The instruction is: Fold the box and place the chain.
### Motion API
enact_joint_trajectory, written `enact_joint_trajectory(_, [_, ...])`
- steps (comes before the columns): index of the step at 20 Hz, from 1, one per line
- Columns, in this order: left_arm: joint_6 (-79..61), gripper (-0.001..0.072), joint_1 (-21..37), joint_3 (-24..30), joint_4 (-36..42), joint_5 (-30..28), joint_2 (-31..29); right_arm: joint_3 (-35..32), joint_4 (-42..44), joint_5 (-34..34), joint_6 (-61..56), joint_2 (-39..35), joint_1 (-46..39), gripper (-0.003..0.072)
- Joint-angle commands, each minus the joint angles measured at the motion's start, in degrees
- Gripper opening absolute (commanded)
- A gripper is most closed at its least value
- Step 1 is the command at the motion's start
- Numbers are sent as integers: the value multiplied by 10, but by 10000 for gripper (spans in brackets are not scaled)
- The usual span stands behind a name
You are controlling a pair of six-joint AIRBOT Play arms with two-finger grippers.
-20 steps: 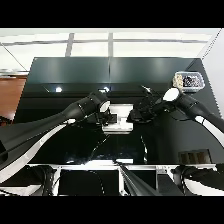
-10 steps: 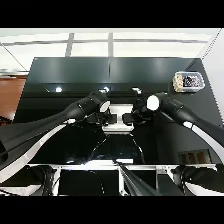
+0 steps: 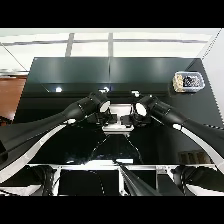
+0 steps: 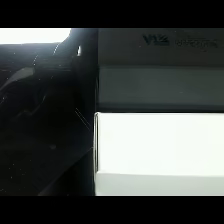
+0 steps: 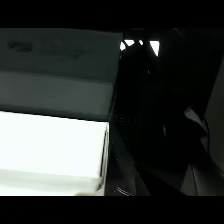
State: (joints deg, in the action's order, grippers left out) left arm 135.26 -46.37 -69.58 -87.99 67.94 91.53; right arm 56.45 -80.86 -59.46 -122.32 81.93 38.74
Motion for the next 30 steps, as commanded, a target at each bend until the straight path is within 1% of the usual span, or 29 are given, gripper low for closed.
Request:
enact_joint_trajectory(1, [0, 30, 1, 0, 0, 1, 0, 1, 1, -4, -29, 8, 3, 338])
enact_joint_trajectory(3, [0, 30, 1, 0, 0, 1, 0, 1, 1, 1, -31, 8, 2, 140])
enact_joint_trajectory(4, [0, 30, 1, 0, 0, 1, 0, 1, 1, 3, -31, 8, 2, 54])
enact_joint_trajectory(5, [0, 30, 1, 0, 0, 1, 0, 2, 1, 5, -32, 8, 3, 21])
enact_joint_trajectory(8, [0, 30, 1, 0, 0, 1, 0, 2, 3, 5, -33, 8, 2, 22])
enact_joint_trajectory(9, [0, 30, 1, 0, 0, 1, 0, 2, 3, 5, -33, 8, 2, 105])
enact_joint_trajectory(10, [0, 30, 1, 0, 0, 1, 0, 2, 3, 5, -33, 8, 2, 282])
enact_joint_trajectory(11, [0, 30, 1, 0, 0, 1, 0, 2, 3, 5, -33, 8, 2, 267])
enact_joint_trajectory(12, [0, 30, 1, 0, 0, 1, 0, 2, 2, 5, -32, 8, 2, 110])
enact_joint_trajectory(13, [0, 30, 1, 0, 0, 1, 0, 2, 2, 6, -32, 8, 2, 21])
enact_joint_trajectory(15, [0, 30, 1, 0, 0, 1, 0, 2, 2, 10, -32, 8, 2, 20])
enact_joint_trajectory(16, [0, 30, 1, 0, 0, 1, 0, 2, 2, 10, -32, 7, 2, 21])
enact_joint_trajectory(17, [0, 30, 1, 0, 0, 1, 0, 2, 2, 10, -32, 7, 2, 40])
enact_joint_trajectory(18, [0, 30, 1, 0, 0, 1, 0, 3, 2, 8, -32, 5, -1, 255])
enact_joint_trajectory(19, [0, 30, 1, 0, 0, 1, 0, 5, 2, 2, -27, 2, -4, 359])
enact_joint_trajectory(21, [0, 30, 1, 0, 0, 1, 0, 7, 2, -11, -10, -17, -15, 360])
enact_joint_trajectory(23, [0, 30, 1, 0, 0, 1, 0, 7, 4, -21, 25, -59, -26, 360])
enact_joint_trajectory(26, [0, 30, 1, 0, 0, 0, 0, 7, -4, -24, 83, -165, -53, 359])
enact_joint_trajectory(27, [0, 30, 1, 0, 0, 0, 0, 7, -24, -22, 93, -201, -70, 360])
enact_joint_trajectory(28, [0, 30, 1, 0, 0, 0, 0, 7, -69, -20, 97, -233, -90, 360])
enact_joint_trajectory(29, [0, 30, 1, 0, 0, 0, 0, 7, -144, -18, 97, -255, -110, 359])
enact_joint_trajectory(30, [0, 30, 1, 0, 0, 0, 0, 6, -238, -16, 96, -263, -132, 359])
